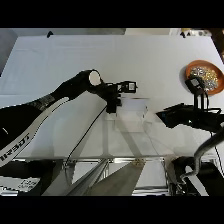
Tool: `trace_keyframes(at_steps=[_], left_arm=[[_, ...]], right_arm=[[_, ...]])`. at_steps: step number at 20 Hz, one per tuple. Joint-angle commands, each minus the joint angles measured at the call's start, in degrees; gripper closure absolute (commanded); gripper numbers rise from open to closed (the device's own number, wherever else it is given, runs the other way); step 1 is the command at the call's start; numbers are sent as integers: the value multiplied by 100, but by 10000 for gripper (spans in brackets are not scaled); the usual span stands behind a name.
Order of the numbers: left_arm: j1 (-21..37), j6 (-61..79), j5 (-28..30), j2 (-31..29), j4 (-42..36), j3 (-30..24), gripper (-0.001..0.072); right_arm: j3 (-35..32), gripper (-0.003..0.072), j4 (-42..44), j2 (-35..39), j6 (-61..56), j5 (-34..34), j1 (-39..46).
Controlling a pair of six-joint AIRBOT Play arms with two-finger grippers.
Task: Fold the box and place the chain.
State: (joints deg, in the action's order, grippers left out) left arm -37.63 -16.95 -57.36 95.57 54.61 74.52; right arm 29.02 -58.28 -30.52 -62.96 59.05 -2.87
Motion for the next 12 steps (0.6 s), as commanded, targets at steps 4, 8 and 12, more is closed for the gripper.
trace_keyframes(at_steps=[4,8,12], left_arm=[[-37,175,446,-223,-389,-807,715],[-4,629,610,-470,-570,-968,711],[13,905,415,-496,-538,-966,708]], right_arm=[[7,206,0,4,0,7,-2],[7,206,0,4,0,4,-2],[4,206,2,4,-2,2,-2]])
